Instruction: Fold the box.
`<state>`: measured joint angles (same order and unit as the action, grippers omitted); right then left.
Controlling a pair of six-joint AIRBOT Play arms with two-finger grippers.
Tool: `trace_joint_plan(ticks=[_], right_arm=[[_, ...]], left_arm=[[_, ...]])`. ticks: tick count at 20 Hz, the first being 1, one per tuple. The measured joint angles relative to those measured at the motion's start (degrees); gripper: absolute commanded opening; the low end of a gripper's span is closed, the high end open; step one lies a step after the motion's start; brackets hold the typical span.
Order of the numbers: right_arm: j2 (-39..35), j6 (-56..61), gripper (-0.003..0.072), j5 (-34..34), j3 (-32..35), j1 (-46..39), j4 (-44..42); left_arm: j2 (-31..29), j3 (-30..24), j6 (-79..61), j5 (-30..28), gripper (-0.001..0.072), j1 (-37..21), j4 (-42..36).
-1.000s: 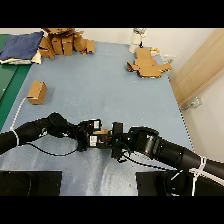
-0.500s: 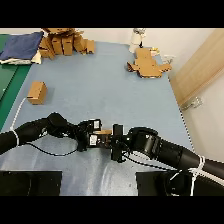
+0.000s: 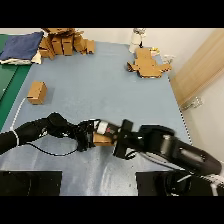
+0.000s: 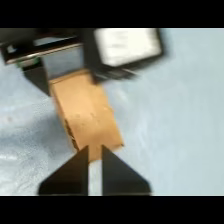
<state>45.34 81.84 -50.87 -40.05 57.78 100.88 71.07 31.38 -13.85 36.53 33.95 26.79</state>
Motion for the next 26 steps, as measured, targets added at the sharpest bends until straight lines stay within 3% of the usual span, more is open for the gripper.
trace_joint_plan(ticks=[3, 6, 9, 12, 15, 17, 26], right_arm=[[-9.4, 21.1, 0.0003, -4.0, 0.2, -1.4, 3.9], [-17.8, 43.2, 0.0003, -0.9, 4.2, -1.9, 4.5], [-22.6, 65.9, 0.0002, 9.5, 13.0, -2.1, 4.8], [-22.1, 79.8, 0.0003, 27.7, 23.1, -2.4, 1.6], [-17.9, 85.7, 0.0003, 41.0, 28.3, -2.5, -1.7], [-14.2, 87.7, 0.0003, 45.4, 29.9, -2.5, -3.0], [-3.6, 89.1, 0.0003, 53.5, 31.5, -2.6, -4.5]], left_arm=[[0.0, 0.0, 0.0, 0.0, 0.0305, 0.0, 0.0], [0.0, 0.0, 0.0, -0.1, 0.0305, 0.0, 0.0], [0.0, 0.0, 0.0, -0.1, 0.0305, 0.0, 0.0], [0.0, 0.0, 0.0, -0.1, 0.0305, 0.0, 0.0], [0.0, 0.0, 0.0, -0.1, 0.0305, 0.0, 0.0], [0.0, 0.0, 0.0, -0.1, 0.0305, 0.0, 0.0], [0.0, 0.0, 0.0, -0.1, 0.0305, 0.0, 0.0]])
